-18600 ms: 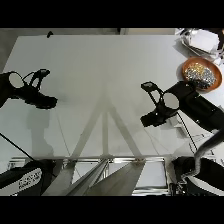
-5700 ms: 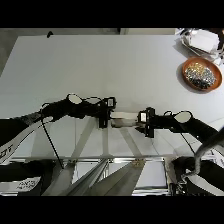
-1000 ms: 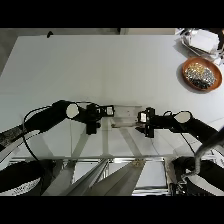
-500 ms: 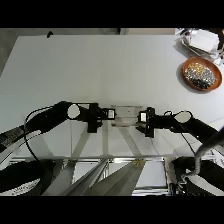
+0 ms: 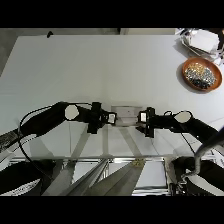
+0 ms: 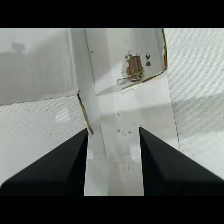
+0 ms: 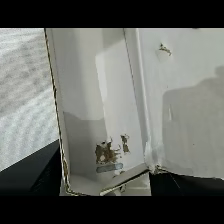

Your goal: Fold the box and place the chain.

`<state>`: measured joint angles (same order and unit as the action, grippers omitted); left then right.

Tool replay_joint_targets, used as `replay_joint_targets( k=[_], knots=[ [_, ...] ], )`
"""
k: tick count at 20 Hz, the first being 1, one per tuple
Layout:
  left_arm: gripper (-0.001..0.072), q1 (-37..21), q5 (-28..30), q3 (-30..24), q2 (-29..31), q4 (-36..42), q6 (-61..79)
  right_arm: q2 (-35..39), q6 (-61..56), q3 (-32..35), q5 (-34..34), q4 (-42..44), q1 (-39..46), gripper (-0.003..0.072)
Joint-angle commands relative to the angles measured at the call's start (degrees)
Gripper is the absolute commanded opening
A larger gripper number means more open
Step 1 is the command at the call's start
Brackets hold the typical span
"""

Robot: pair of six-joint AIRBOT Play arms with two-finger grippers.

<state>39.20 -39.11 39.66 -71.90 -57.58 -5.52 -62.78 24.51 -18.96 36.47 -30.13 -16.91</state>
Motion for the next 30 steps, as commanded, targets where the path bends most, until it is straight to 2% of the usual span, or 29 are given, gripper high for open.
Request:
replay_joint_targets(
  k=[1,6,10,11,12,15,18,19,21,24,30],
  knots=[
    [0.0322,0.24,-0.09,0.00,0.17,0.37,0.70,0.04,-0.02,0.02,0.02,0.02,0.00,0.0397],
    [0.0189,1.92,0.22,0.00,0.17,6.47,8.68,0.04,-0.02,0.02,0.02,0.02,0.00,0.0397],
    [0.0187,2.45,1.44,0.00,-1.22,7.69,9.31,0.04,0.00,0.02,0.02,0.02,0.00,0.0397],
    [0.0138,2.47,1.92,0.00,-1.66,8.15,9.18,0.04,-0.02,0.02,0.02,0.02,0.00,0.0397],
    [0.0131,2.58,2.49,0.00,-1.95,8.35,9.14,0.04,-0.02,0.02,0.02,0.02,0.00,0.0397],
    [0.0134,2.51,3.74,0.00,-1.46,7.69,8.92,0.04,-0.02,0.02,0.02,0.02,0.00,0.0397],
    [0.0136,1.11,3.61,0.00,-0.11,3.80,4.44,0.04,-0.02,0.02,0.02,0.02,0.00,0.0397],
    [0.0155,0.37,2.23,0.00,0.13,2.58,3.65,0.04,-0.02,0.02,0.02,0.02,0.00,0.0397],
    [0.0291,-0.76,-1.60,0.00,0.17,2.36,4.02,0.04,-0.02,0.02,0.02,0.02,0.00,0.0397],
    [0.0291,-1.07,-3.98,0.00,0.15,1.14,4.26,0.04,-0.02,0.02,0.02,0.02,0.00,0.0397],
    [0.0272,-0.90,-2.49,0.00,-2.58,3.39,8.17,0.04,-0.02,0.02,0.02,0.02,0.00,0.0397]
  ],
)
